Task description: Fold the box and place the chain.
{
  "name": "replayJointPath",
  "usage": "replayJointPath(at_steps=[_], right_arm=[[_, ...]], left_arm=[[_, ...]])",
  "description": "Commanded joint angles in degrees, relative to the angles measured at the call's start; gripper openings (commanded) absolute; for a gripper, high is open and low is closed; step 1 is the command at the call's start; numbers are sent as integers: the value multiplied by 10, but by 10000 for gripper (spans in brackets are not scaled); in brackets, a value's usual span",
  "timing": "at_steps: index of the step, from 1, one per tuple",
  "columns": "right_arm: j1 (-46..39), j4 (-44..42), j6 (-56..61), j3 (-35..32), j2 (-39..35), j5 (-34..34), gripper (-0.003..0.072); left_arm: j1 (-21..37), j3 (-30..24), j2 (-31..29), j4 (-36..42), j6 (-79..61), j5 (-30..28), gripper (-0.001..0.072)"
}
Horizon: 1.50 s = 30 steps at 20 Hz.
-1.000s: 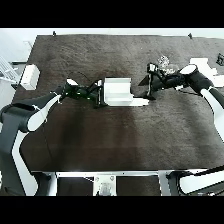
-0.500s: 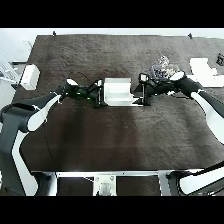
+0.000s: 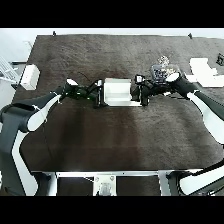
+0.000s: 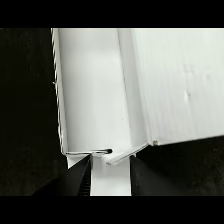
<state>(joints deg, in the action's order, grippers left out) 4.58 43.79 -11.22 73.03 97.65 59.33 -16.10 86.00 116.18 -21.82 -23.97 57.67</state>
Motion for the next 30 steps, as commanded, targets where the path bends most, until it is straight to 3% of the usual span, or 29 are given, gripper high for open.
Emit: replayJointPath(at_steps=[1, 6, 11, 12, 20, 21, 22, 27, 30], right_arm=[[17, -12, 0, 0, 3, -4, 272], [27, -59, 0, 0, 26, -35, 279], [27, -70, -15, 0, 34, -34, 521], [27, -72, -15, 0, 34, -34, 624], [24, -66, -15, 0, 34, -35, 640], [20, -57, -10, 0, 33, -33, 450], [15, -43, 3, 0, 31, -27, 197], [-12, 3, 49, 0, 7, -5, 12], [-17, 78, 147, 0, -32, -6, 11]], left_arm=[[0, 0, 0, 0, 0, 0, 347], [0, 0, 0, 0, 0, 0, 347], [0, 0, 0, 0, 0, 0, 347], [0, 0, 0, 0, 0, 0, 347], [0, 0, 0, 0, 2, 0, 347], [0, 0, 0, 0, 2, 0, 347], [0, 0, 0, 0, 2, 0, 347], [0, 0, 0, 0, 1, 0, 347], [0, 0, 0, 0, 1, 0, 347]])
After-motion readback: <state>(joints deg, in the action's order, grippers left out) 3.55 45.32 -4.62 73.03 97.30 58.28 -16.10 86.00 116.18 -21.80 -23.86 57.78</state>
